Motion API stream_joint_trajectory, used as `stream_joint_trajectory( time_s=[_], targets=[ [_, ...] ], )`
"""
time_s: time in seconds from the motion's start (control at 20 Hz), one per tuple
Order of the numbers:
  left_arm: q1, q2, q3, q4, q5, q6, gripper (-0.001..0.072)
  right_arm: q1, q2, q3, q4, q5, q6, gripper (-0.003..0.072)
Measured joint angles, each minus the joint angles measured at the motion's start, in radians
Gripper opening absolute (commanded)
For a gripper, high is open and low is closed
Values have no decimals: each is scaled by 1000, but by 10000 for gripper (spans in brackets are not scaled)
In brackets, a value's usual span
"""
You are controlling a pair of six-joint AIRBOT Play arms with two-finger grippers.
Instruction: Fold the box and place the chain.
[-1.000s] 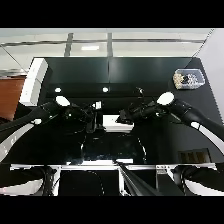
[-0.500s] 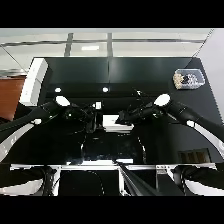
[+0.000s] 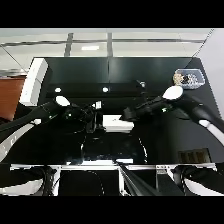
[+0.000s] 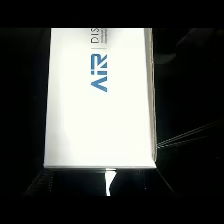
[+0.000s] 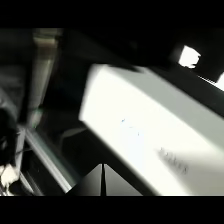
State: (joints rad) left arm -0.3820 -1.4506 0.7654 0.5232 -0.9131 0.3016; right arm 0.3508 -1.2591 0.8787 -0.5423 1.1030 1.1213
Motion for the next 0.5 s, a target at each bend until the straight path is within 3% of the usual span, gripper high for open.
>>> stream_joint_trajectory(
  time_s=[0.3, 0.5],
  targets=[
    [37, 106, 0, 19, -23, -59, 719, -199, 225, 15, -266, 159, 109, 14],
    [32, 155, 9, -61, -67, -87, 711, -262, 289, 9, -369, 186, 164, 14]
  ],
)
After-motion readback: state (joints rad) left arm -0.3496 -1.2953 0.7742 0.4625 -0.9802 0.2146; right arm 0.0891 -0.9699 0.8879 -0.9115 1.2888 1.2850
